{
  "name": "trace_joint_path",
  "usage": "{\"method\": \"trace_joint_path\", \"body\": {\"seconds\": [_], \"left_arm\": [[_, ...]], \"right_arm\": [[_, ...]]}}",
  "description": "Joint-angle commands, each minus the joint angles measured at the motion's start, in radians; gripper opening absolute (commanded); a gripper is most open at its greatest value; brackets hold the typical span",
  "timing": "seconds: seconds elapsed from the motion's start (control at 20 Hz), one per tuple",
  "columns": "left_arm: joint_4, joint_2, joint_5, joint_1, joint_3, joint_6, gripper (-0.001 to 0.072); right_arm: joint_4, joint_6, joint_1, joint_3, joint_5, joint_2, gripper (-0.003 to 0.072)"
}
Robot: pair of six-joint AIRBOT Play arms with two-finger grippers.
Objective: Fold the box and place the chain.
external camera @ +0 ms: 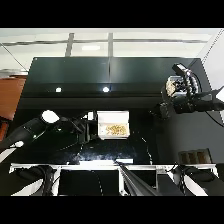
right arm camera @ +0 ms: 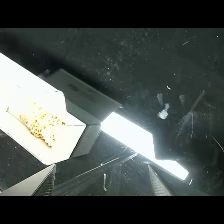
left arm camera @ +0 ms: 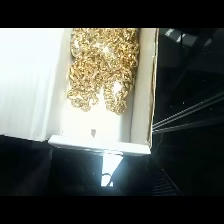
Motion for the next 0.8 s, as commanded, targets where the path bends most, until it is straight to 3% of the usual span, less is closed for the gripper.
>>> {"method": "trace_joint_path", "body": {"seconds": [0.0, 0.75], "left_arm": [[-0.014, -0.014, 0.011, 0.001, 0.001, 0.016, 0.0692], [-0.036, -0.084, -0.013, -0.001, 0.051, 0.115, 0.0692]], "right_arm": [[0.000, 0.000, 0.000, 0.000, -0.003, -0.001, 0.0713], [0.000, 0.000, 0.000, -0.001, -0.047, -0.004, 0.0713]]}}
